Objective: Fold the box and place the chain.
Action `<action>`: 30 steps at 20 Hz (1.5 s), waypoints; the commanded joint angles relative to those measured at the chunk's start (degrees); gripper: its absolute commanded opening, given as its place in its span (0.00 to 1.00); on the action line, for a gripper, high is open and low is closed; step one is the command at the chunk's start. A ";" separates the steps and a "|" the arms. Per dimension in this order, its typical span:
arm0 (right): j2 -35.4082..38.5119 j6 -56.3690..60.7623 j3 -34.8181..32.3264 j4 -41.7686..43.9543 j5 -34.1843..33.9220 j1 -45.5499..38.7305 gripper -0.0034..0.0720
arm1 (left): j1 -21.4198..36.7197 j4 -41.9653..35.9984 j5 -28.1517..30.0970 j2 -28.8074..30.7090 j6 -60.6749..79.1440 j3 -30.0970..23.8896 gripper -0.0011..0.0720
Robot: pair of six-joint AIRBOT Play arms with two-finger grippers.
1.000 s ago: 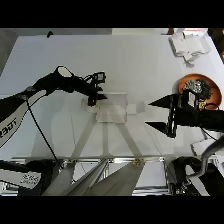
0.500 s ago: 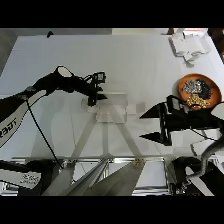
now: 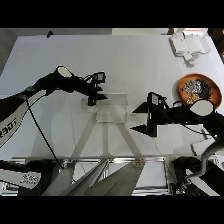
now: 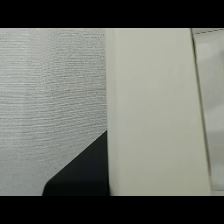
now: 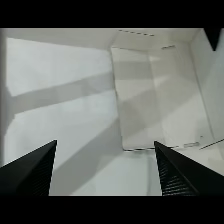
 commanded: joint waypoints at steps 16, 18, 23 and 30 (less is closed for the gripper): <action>-17.44 -14.43 -1.14 0.37 -28.17 10.08 0.96 | -0.04 0.02 0.00 0.04 0.02 0.02 0.04; -19.78 -15.19 -1.14 0.66 -30.67 12.09 0.96 | -0.04 0.02 -0.02 0.04 0.02 0.02 0.04; -21.84 -14.67 -1.14 8.31 -32.81 12.48 0.96 | -0.04 0.02 0.00 0.04 0.02 0.02 0.04; -20.37 -2.58 -1.11 8.81 -39.10 12.50 0.96 | -0.04 0.02 0.00 0.04 0.02 0.02 0.04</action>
